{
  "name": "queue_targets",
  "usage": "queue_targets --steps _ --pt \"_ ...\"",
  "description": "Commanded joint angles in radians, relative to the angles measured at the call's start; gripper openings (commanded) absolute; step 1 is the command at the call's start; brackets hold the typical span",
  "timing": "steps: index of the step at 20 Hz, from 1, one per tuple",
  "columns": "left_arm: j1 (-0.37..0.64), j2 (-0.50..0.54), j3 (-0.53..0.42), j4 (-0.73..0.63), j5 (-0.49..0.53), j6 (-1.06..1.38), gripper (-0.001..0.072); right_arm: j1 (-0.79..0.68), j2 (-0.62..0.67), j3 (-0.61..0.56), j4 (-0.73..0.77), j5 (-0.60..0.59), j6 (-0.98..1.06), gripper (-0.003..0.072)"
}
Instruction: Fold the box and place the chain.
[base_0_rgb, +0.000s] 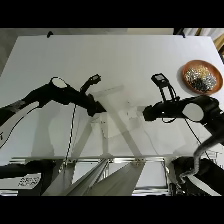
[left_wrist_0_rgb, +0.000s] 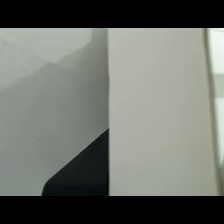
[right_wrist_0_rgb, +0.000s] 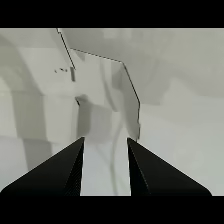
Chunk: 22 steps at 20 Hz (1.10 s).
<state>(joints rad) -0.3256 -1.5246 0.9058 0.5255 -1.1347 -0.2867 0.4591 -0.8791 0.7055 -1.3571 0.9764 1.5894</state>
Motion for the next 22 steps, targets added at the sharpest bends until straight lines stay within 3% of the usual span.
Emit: queue_targets --steps 1,5,10,14,22 --pt "-0.008 0.071 0.001 0.030 -0.017 0.077 0.0008 0.000 0.065 0.060 -0.002 0.152 -0.004 0.0313" --pt "-0.084 0.122 0.001 0.045 -0.070 0.295 0.0008 0.000 0.187 0.062 -0.006 0.301 -0.004 0.0312" --pt "-0.203 0.124 0.001 0.046 0.065 0.343 0.0011 0.000 0.339 0.062 -0.069 0.416 -0.003 0.0301" --pt "-0.246 0.123 0.001 0.090 0.164 0.343 0.0009 0.000 0.376 0.062 -0.076 0.415 0.000 0.0301" --pt "-0.249 0.063 0.000 0.097 0.217 0.343 0.0009 0.000 0.376 0.061 -0.077 0.304 -0.001 0.0301"
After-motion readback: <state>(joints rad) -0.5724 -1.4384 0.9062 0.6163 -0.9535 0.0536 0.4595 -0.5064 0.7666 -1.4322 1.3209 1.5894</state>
